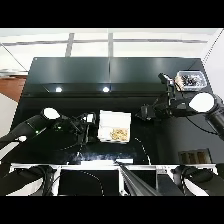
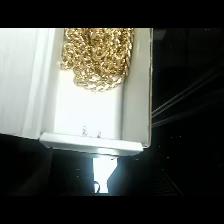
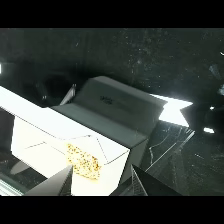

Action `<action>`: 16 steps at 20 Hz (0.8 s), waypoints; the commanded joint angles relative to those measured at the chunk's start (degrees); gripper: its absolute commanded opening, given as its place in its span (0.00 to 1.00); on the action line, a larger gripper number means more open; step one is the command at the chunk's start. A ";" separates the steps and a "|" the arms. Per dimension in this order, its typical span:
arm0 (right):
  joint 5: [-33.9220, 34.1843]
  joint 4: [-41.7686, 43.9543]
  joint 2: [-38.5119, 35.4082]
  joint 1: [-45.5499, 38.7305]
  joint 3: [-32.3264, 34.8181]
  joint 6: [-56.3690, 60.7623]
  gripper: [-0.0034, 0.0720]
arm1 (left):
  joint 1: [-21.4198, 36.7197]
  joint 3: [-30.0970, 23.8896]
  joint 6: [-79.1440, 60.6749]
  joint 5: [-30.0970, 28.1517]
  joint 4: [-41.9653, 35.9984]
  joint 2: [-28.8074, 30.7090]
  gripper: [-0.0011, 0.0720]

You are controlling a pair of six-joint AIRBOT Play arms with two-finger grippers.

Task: Fold the box and place the chain.

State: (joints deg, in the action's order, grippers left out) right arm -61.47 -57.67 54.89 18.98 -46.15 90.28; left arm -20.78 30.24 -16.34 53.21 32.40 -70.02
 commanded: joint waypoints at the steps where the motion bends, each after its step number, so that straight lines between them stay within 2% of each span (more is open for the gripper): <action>1: -0.02 0.04 -0.02 0.02 0.02 0.02 0.63 | -0.24 0.00 0.04 -0.98 -0.33 -0.02 0.99; 16: -0.02 0.20 -0.02 0.02 0.02 0.39 0.63 | -0.50 1.95 -0.22 -0.13 -0.33 -0.11 0.99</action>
State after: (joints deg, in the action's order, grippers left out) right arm -61.49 -57.49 54.89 18.98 -46.15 90.65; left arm -21.12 32.05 -16.38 53.36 32.08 -70.02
